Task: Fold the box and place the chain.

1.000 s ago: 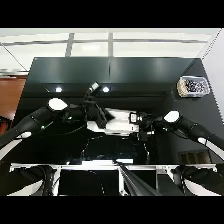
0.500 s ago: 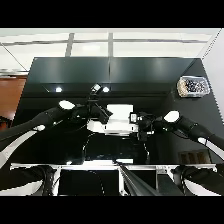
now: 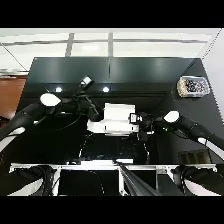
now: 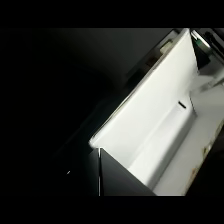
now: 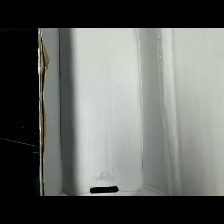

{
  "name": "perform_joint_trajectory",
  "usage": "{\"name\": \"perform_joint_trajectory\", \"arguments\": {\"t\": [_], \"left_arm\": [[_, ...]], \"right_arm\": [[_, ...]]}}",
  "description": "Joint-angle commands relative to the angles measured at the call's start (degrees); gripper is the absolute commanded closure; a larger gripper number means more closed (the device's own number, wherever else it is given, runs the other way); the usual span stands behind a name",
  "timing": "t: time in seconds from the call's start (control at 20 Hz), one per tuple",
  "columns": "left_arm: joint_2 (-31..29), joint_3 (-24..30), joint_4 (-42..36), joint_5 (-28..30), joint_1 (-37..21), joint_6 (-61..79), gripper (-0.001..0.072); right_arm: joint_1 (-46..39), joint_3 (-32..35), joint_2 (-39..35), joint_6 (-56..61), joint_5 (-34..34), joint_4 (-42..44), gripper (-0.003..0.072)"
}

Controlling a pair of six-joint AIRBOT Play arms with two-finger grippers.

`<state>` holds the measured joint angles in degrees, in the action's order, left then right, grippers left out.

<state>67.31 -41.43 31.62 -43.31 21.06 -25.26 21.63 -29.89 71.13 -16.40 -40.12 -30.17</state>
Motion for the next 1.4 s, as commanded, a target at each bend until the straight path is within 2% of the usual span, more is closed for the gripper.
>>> {"name": "perform_joint_trajectory", "arguments": {"t": [0.0,0.1,0.15,0.2,0.25,0.35,0.45,0.6,0.7,0.8,0.85,0.9,1.0,1.05,1.1,1.2,1.25,1.3,1.35], "left_arm": [[-8.4,4.7,6.5,-5.1,-3.1,-3.2,0.0682],[-8.6,7.7,6.8,-8.4,-2.4,5.4,0.0681],[-8.1,8.7,7.0,-8.1,-1.7,8.9,0.0598],[-7.2,9.4,7.4,-6.1,-0.9,12.7,0.0208],[-6.3,9.4,7.6,-3.5,0.1,14.8,0.0005],[-5.1,9.4,8.5,3.1,2.1,18.1,0.0004],[-4.2,9.3,8.9,7.0,3.9,22.3,0.0007],[-1.8,8.2,10.1,6.1,6.0,22.8,0.0008],[0.3,6.0,11.3,2.8,6.4,22.8,0.0009],[1.7,4.4,10.9,2.1,6.4,22.8,0.0076],[2.4,4.0,10.9,1.9,6.4,22.7,0.0196],[3.1,3.6,11.0,0.6,6.4,22.8,0.0246],[4.3,3.4,10.9,-2.4,6.4,23.5,0.0249],[4.6,3.5,10.9,-3.5,6.7,23.5,0.0299],[4.7,3.5,10.6,-4.0,6.9,23.5,0.0381],[4.7,3.5,7.2,-3.0,7.2,23.6,0.0382],[4.8,3.5,4.5,-2.0,7.2,23.5,0.0408],[5.0,3.5,2.3,-1.7,7.2,23.6,0.0489],[5.5,3.5,0.3,-1.7,7.4,23.6,0.0491]], "right_arm": [[0.0,0.0,0.0,0.1,-0.1,0.1,0.0201],[0.0,0.0,0.0,0.1,-0.1,0.1,0.0201],[0.0,0.0,0.0,0.1,-0.1,0.1,0.0201],[0.0,0.0,0.0,0.1,-0.1,0.1,0.0201],[0.0,0.0,0.0,0.1,-0.1,0.1,0.0201],[0.0,0.0,0.0,0.1,-0.1,0.1,0.0201],[0.0,0.0,0.0,0.1,-0.1,0.1,0.0201],[0.0,0.0,0.0,0.1,-0.1,0.0,0.0201],[0.0,0.0,0.0,0.1,-0.1,0.0,0.0201],[0.0,0.0,0.0,0.1,-0.1,0.0,0.0201],[0.0,0.0,0.0,0.1,-0.1,0.0,0.0201],[0.0,0.0,0.0,0.1,-0.1,0.0,0.0201],[0.0,0.0,0.0,0.1,-0.1,0.1,0.0201],[0.0,0.0,0.0,0.1,-0.1,0.0,0.0201],[0.0,0.0,0.0,0.1,-0.1,0.1,0.0201],[0.0,0.0,0.0,0.1,-0.1,0.0,0.0201],[0.0,0.0,0.0,0.1,-0.1,0.0,0.0201],[0.0,0.0,0.0,0.1,-0.1,0.0,0.0201],[0.0,0.0,0.0,0.1,-0.1,0.1,0.0201]]}}
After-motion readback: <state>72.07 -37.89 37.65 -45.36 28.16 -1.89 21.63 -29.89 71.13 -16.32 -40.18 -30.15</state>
